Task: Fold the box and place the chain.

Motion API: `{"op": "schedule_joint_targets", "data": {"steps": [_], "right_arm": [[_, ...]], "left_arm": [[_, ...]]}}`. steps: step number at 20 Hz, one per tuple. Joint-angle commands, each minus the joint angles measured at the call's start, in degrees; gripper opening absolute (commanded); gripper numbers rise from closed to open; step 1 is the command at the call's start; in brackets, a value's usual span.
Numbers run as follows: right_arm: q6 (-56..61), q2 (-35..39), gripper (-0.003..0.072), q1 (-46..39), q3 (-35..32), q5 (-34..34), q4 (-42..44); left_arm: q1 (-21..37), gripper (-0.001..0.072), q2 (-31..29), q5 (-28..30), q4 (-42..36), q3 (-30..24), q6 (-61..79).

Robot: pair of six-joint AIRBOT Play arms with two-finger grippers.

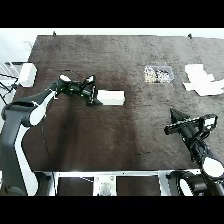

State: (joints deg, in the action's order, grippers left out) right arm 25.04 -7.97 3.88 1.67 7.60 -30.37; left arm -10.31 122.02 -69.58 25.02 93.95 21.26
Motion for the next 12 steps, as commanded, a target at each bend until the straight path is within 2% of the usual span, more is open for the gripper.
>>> {"op": "schedule_joint_targets", "data": {"steps": [1,3,5,6,9,12], "right_arm": [[0.26,0.94,0.0011,0.0,-1.33,-0.7,-0.26],[0.28,0.94,0.001,0.07,-1.42,-0.66,-0.26],[0.26,0.94,0.001,0.0,-1.44,-0.68,-0.24],[0.28,0.94,0.001,0.0,-1.44,-0.7,-0.24],[0.28,0.94,0.001,0.0,-1.44,-0.7,-0.24],[0.28,0.94,0.0011,0.0,-1.44,-0.68,-0.26]], "left_arm": [[0.0,0.0526,-0.04,0.0,-0.28,0.04,0.0],[0.0,0.05,-0.07,-0.04,-0.28,0.04,-0.55],[0.09,0.0045,-0.46,-0.55,-0.17,0.09,-1.31],[0.07,0.0021,-0.92,-0.7,-0.2,0.13,-1.33],[0.09,0.0018,-3.63,-1.57,-0.15,0.2,-5.27],[1.68,0.0015,-8.55,0.68,-0.17,0.2,-10.05]]}}
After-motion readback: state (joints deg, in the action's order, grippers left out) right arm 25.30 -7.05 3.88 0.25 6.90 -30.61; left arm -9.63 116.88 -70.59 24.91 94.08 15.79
